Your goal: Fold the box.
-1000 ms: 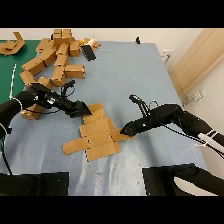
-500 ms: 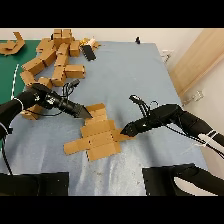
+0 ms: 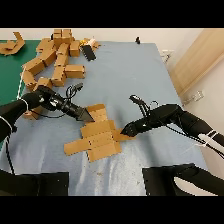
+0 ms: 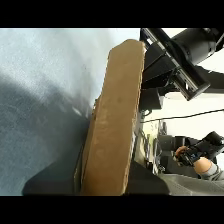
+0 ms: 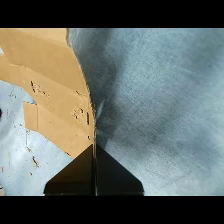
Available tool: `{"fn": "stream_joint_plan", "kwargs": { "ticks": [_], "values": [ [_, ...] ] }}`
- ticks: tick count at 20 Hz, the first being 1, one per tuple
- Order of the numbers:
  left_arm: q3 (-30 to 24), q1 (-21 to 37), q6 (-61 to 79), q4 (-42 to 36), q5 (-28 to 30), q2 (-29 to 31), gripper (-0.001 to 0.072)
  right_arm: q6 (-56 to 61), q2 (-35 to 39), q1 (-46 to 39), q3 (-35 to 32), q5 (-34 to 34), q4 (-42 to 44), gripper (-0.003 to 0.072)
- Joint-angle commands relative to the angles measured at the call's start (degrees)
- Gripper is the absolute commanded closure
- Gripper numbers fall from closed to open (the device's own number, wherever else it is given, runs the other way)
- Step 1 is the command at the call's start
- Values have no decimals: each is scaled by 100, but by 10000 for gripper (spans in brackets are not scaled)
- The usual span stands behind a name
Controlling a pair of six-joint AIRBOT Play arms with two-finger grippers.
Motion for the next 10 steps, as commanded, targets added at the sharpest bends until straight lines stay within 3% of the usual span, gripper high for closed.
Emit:
{"fn": "stream_joint_plan", "kwargs": {
  "ticks": [1, 2, 10],
  "values": [
    [2, -20, 57, -31, 33, -105, 496, 4, 4, 7, -2, -2, 0, 681],
    [2, -17, 125, -52, 50, -105, 662, 4, 4, 7, -2, -2, 0, 681],
    [2, -22, 385, -177, 197, -105, 697, 4, 2, 7, -2, 0, -2, 679]
  ]
}}
